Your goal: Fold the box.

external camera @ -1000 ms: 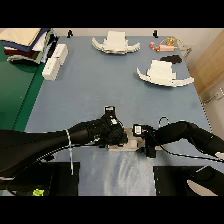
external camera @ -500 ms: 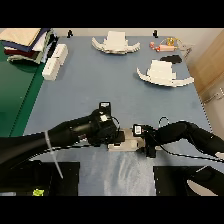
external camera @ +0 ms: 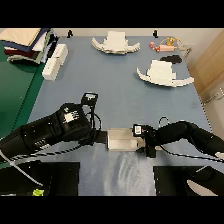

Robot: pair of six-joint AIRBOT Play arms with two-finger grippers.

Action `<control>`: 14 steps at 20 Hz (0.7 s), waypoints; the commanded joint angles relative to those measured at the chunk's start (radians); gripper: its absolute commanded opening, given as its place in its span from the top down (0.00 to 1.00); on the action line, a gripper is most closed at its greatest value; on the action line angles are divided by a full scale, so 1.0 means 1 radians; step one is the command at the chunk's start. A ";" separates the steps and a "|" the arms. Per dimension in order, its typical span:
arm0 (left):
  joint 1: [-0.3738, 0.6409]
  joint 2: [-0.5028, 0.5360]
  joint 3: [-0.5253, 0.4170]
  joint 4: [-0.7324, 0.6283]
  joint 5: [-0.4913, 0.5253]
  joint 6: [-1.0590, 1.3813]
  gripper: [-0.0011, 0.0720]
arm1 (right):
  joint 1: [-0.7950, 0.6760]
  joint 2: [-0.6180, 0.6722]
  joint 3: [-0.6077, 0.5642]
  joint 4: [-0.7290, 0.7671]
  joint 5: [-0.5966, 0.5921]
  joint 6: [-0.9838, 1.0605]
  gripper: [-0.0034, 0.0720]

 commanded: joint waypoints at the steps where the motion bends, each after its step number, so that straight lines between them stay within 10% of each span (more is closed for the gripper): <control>1: 0.047 0.035 -0.051 0.001 0.146 0.304 0.97 | 0.000 0.000 0.000 0.000 0.000 0.000 0.27; 10: 0.535 0.311 -0.368 -0.624 0.439 1.722 0.96 | 0.000 0.000 0.000 0.001 0.000 0.000 0.27; 11: 0.608 0.320 -0.407 -0.704 0.431 1.884 0.73 | 0.000 0.000 0.000 0.001 0.000 0.000 0.27; 12: 0.669 0.319 -0.448 -0.774 0.434 2.001 0.11 | 0.000 0.000 0.000 0.000 0.000 0.000 0.27; 14: 0.710 0.294 -0.522 -0.855 0.501 2.144 0.02 | 0.000 0.000 0.000 0.001 0.000 0.000 0.27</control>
